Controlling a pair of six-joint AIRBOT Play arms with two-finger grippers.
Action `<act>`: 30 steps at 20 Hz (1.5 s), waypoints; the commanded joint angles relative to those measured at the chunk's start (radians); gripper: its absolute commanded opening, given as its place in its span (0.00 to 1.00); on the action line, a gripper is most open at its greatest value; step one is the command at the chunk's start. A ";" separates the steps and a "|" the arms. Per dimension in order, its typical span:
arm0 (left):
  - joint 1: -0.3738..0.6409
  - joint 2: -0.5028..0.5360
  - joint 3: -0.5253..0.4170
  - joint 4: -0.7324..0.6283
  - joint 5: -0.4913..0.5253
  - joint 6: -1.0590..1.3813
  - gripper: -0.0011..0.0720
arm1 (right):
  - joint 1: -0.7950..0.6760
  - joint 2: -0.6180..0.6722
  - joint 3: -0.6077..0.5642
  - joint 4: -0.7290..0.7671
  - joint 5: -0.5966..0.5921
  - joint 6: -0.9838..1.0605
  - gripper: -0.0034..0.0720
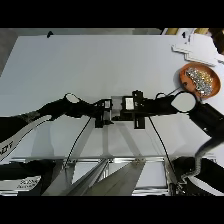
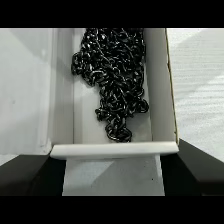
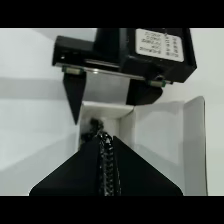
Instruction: Fold the box and place the chain.
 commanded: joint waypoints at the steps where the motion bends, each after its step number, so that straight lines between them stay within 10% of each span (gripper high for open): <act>1: -0.001 0.001 0.000 0.000 0.000 0.000 0.03 | 0.031 -0.066 0.001 -0.008 -0.108 0.120 0.07; 4: -0.001 0.001 0.000 0.000 0.000 0.000 0.03 | 0.031 -0.127 0.001 -0.036 -0.113 0.174 0.08; 7: -0.001 0.001 0.000 0.000 0.000 0.000 0.03 | 0.029 -0.122 0.002 -0.066 -0.131 0.173 0.51; 17: -0.001 0.001 0.000 0.000 0.000 0.000 0.03 | -0.293 0.127 0.002 -0.399 -0.034 -0.038 0.48; 30: -0.001 0.001 0.000 0.000 0.000 0.000 0.03 | -0.420 -0.216 0.002 -0.402 -0.008 -0.193 0.40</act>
